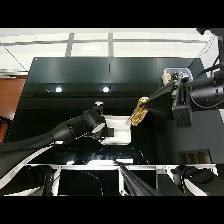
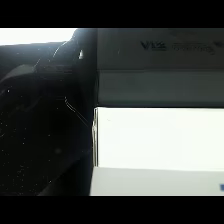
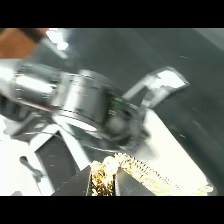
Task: Fold the box and place the chain.
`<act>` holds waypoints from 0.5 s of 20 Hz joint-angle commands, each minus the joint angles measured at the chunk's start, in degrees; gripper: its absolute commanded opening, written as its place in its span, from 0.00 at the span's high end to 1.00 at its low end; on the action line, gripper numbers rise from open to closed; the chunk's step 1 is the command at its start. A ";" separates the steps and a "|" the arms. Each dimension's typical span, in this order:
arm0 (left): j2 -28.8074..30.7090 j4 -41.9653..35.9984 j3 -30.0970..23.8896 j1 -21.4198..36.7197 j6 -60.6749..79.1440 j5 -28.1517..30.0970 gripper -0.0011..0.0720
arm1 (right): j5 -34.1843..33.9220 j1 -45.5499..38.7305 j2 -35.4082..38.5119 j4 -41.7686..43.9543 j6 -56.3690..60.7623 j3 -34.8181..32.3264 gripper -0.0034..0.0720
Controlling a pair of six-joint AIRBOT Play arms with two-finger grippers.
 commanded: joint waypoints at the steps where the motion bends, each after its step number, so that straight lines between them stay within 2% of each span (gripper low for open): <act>1: 0.04 0.00 0.04 0.02 0.00 0.00 0.95 | -2.75 2.12 0.02 6.99 -0.66 -0.02 0.95; 3: 0.04 0.00 0.04 0.02 0.00 0.02 0.95 | -4.52 2.12 0.02 9.38 -1.33 -0.02 0.95; 6: 0.04 0.00 0.04 0.02 0.00 0.00 0.95 | -4.48 2.12 -0.02 6.64 -1.27 -0.90 0.95; 10: 0.04 0.00 0.04 0.02 0.00 0.00 0.95 | -6.16 2.12 -0.02 5.55 -1.29 -7.74 0.95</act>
